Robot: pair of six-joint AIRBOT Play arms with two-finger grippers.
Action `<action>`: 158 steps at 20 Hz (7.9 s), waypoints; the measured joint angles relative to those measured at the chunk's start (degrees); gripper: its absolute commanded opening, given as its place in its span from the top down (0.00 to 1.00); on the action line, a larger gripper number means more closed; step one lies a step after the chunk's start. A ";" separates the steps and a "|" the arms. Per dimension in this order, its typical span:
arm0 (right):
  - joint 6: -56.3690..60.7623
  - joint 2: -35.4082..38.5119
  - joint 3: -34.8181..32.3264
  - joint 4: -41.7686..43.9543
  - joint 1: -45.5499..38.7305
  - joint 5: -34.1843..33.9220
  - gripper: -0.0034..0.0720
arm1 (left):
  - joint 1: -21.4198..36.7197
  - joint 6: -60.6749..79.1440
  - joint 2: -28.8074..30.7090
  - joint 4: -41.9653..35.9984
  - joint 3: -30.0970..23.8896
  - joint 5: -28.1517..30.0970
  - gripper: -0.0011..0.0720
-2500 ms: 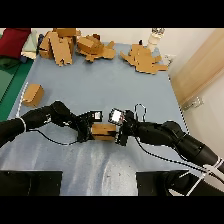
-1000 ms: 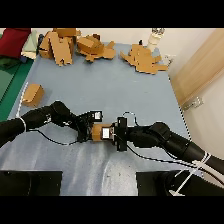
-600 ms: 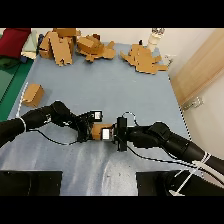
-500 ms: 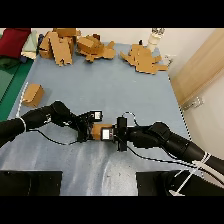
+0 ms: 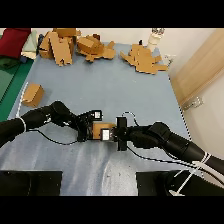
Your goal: Fold the box.
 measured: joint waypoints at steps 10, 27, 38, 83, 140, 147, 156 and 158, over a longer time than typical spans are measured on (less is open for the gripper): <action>0.00 1.14 0.72 -1.27 0.52 0.50 0.38 | 0.00 0.15 0.00 0.07 0.00 -0.55 0.55; 0.00 -0.22 1.27 6.38 0.92 -0.24 0.26 | 0.00 0.04 0.00 0.02 0.00 -0.46 0.55; 0.00 -2.49 1.62 1.88 3.32 0.74 0.26 | 0.00 0.09 0.00 0.02 0.00 -0.42 0.55; 26.69 -2.54 3.72 -21.86 10.99 -1.73 0.72 | 0.00 0.17 0.00 0.04 0.00 -0.44 0.55; 134.90 -0.11 -13.73 -13.42 12.81 42.97 0.95 | 0.00 0.11 0.00 0.04 -0.04 -0.37 0.55; 134.92 -1.11 -13.77 -13.42 12.94 42.80 0.95 | 0.00 0.09 0.00 0.04 -0.04 -0.33 0.55; 133.79 -1.20 -13.77 -13.42 10.58 42.23 0.95 | 0.00 0.07 0.00 0.04 -0.04 -0.31 0.55; 133.63 -1.20 -13.77 -13.42 10.19 41.59 0.95 | 0.00 0.09 0.00 0.04 -0.04 -0.31 0.55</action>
